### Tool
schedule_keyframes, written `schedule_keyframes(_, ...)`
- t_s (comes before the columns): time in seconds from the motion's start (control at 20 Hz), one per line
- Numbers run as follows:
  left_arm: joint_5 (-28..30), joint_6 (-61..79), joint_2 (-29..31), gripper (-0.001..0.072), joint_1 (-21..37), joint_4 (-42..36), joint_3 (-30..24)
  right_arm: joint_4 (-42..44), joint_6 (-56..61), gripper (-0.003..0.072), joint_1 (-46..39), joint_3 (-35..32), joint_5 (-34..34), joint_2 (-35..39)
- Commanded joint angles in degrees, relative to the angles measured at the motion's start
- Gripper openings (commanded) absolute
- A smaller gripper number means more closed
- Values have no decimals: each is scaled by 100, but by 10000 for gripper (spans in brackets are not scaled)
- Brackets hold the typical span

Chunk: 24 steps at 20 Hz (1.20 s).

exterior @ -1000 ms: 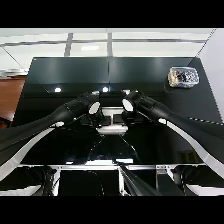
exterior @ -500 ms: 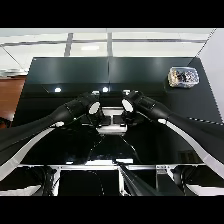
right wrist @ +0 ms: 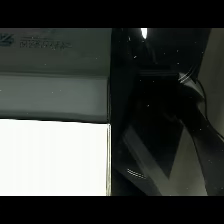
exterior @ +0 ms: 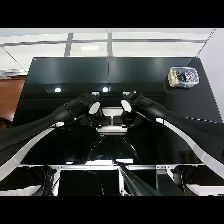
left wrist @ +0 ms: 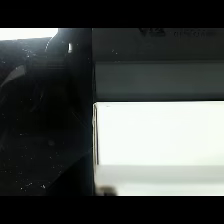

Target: Fold the box and place the chain.

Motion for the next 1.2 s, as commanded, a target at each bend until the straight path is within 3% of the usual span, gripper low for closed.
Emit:
schedule_keyframes(0.0,11,11,2,29,4,13,4,-42,-4,24,4,-4,-26,9)
schedule_keyframes(0.05,13,11,2,29,4,13,4,9,-13,174,-13,-2,-11,26)
schedule_keyframes(0.1,11,11,2,29,4,13,4,20,-63,375,-39,-2,50,68)
schedule_keyframes(0.25,2,11,2,29,4,13,4,-17,-496,376,-127,-2,334,452)
schedule_keyframes(0.5,4,11,2,29,4,13,4,-522,-949,376,-151,-2,789,1893)
schedule_keyframes(0.6,9,11,2,29,4,13,4,-1390,-1067,376,-151,-4,992,2463)
schedule_keyframes(0.75,9,11,2,29,4,13,4,-3661,-1078,376,-192,-9,1231,2743)
schedule_keyframes(0.85,7,13,2,28,4,15,4,-4472,-1064,376,-597,-166,765,2723)
schedule_keyframes(1.0,4,13,2,29,4,15,4,-4400,-490,393,-1932,-595,-470,2590)
schedule_keyframes(1.05,4,11,2,29,4,15,4,-4089,-262,645,-2470,-673,-726,2446)
schedule_keyframes(1.1,9,13,2,29,4,15,4,-3569,-319,718,-2959,-688,-922,2256)
schedule_keyframes(1.15,11,13,2,28,4,15,4,-2874,-579,718,-3438,-686,-1165,2026)
